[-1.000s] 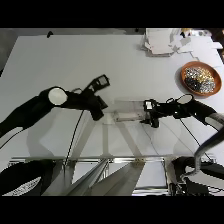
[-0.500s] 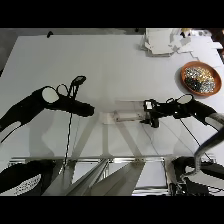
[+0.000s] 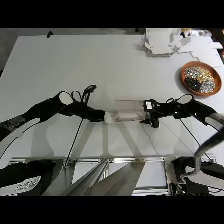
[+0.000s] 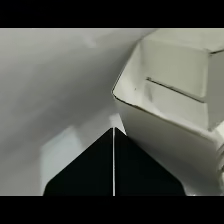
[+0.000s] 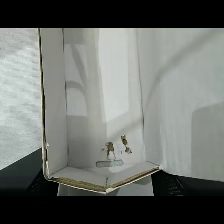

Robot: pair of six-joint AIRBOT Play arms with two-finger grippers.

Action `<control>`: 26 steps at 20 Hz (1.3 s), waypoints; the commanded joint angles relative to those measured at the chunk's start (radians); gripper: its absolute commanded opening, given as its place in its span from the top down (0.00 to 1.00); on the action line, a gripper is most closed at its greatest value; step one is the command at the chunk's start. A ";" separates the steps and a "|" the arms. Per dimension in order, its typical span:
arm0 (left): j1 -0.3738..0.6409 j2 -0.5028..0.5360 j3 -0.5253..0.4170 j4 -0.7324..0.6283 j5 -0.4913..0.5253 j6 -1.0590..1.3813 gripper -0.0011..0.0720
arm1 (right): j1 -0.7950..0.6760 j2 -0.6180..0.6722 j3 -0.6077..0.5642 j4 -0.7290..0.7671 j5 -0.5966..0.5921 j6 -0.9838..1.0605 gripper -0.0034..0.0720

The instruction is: Fold the box and place the chain.

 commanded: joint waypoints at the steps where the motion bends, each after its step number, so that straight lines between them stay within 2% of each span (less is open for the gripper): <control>1: -0.024 0.013 0.000 -0.066 0.019 0.063 0.90 | 0.000 0.000 0.001 0.000 0.000 0.000 0.35; 2: -0.027 0.032 0.000 -0.055 0.034 0.063 0.78 | 0.000 0.000 0.001 0.000 0.000 0.000 0.35; 4: -0.041 0.061 0.000 -0.040 0.061 0.063 0.69 | 0.000 0.000 0.001 0.000 0.000 0.000 0.35; 9: -0.077 0.065 0.001 -0.046 0.098 0.062 0.66 | 0.000 0.000 0.001 0.000 0.000 0.000 0.35; 10: -0.078 0.065 0.002 -0.044 0.097 0.063 0.57 | 0.000 0.000 0.001 0.000 0.000 0.000 0.35; 11: -0.078 0.066 0.003 -0.045 0.097 0.063 0.53 | 0.000 0.000 0.001 0.000 0.000 0.000 0.35; 20: -0.078 0.067 0.038 -0.041 0.093 0.063 0.52 | 0.000 0.000 0.001 0.000 0.000 0.000 0.35; 26: -0.095 0.064 0.051 -0.032 0.050 0.063 0.51 | 0.000 0.000 0.001 0.000 0.000 0.000 0.35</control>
